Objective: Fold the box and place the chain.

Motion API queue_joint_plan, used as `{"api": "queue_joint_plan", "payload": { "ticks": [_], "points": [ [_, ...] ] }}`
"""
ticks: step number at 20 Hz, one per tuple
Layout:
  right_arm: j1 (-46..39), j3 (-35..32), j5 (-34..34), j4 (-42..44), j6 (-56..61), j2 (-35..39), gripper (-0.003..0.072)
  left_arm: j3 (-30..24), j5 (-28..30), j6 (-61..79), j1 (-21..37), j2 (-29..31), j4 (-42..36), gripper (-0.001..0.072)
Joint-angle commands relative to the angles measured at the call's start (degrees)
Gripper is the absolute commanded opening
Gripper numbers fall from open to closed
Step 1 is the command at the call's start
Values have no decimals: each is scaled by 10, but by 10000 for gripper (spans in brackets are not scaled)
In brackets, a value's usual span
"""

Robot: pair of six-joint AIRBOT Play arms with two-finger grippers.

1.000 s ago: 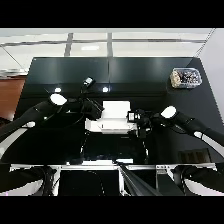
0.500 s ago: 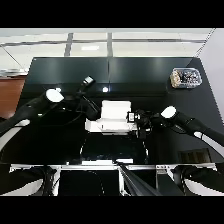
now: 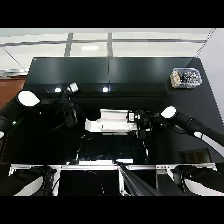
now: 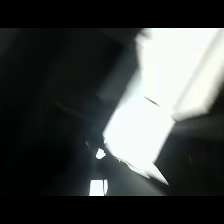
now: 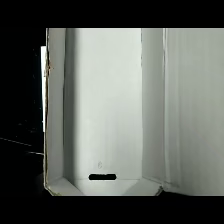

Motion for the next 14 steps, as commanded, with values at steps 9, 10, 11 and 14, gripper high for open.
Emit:
{"api": "queue_joint_plan", "payload": {
  "ticks": [9, 10, 11, 14],
  "points": [
    [1, 0, 0, 0, 0, 0, 466, -4, 112, 123, -147, -75, 40, 683],
    [1, 0, 0, 0, 0, 0, 467, -3, 109, 114, -146, -80, 38, 669],
    [1, 0, 0, 0, 0, 0, 466, -4, 99, 114, -146, -86, 38, 669],
    [1, 0, 0, 0, 0, 0, 466, -4, 95, 94, -146, -91, 19, 334]
  ]
}}
